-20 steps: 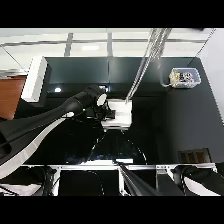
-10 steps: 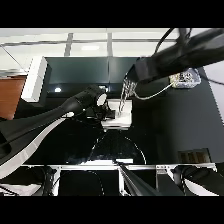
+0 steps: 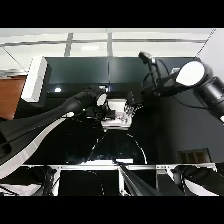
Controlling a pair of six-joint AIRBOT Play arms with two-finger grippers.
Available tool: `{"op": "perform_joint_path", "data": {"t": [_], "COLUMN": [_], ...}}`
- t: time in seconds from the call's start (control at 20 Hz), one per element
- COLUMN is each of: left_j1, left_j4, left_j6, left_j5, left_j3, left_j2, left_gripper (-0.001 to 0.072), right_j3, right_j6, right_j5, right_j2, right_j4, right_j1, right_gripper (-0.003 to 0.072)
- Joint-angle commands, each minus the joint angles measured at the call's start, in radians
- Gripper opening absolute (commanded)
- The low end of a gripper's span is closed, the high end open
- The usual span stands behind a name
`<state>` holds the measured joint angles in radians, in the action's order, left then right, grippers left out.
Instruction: Fold the box and place the chain.
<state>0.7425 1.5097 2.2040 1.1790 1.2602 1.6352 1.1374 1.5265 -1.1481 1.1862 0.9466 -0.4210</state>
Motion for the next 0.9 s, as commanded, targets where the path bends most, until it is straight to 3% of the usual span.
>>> {"op": "perform_joint_path", "data": {"t": [0.0, 0.25, 0.3, 0.35, 0.55, 0.65, 0.8, 0.85], "left_j1": [-0.001, -0.001, -0.001, -0.001, -0.001, -0.001, -0.001, -0.001], "left_j4": [0.000, 0.000, 0.000, 0.000, 0.000, 0.000, 0.000, 0.000], "left_j6": [0.000, 0.000, 0.000, 0.000, 0.000, 0.000, 0.000, 0.000], "left_j5": [0.000, 0.000, 0.000, 0.000, 0.000, 0.000, 0.000, 0.000], "left_j3": [0.000, 0.000, 0.000, 0.000, 0.000, 0.000, 0.000, 0.000], "left_j2": [0.000, 0.000, 0.000, 0.000, 0.000, 0.000, 0.000, 0.000], "left_gripper": [0.0028, 0.0028, 0.0028, 0.0028, 0.0028, 0.0028, 0.0028, 0.0028], "right_j3": [-0.102, -0.117, -0.117, -0.117, -0.117, -0.117, -0.146, -0.151], "right_j6": [0.011, 0.010, 0.010, 0.010, 0.010, 0.012, 0.151, 0.229], "right_j5": [0.118, 0.180, 0.185, 0.184, 0.148, 0.159, 0.255, 0.286], "right_j2": [0.000, 0.002, 0.002, 0.001, 0.000, 0.001, 0.008, 0.026], "right_j4": [-0.035, -0.068, -0.068, -0.063, -0.014, 0.112, 0.462, 0.554], "right_j1": [-0.001, -0.001, -0.001, 0.002, 0.116, 0.210, 0.307, 0.330], "right_gripper": [0.0018, 0.0020, 0.0100, 0.0327, 0.0345, 0.0345, 0.0367, 0.0612]}}
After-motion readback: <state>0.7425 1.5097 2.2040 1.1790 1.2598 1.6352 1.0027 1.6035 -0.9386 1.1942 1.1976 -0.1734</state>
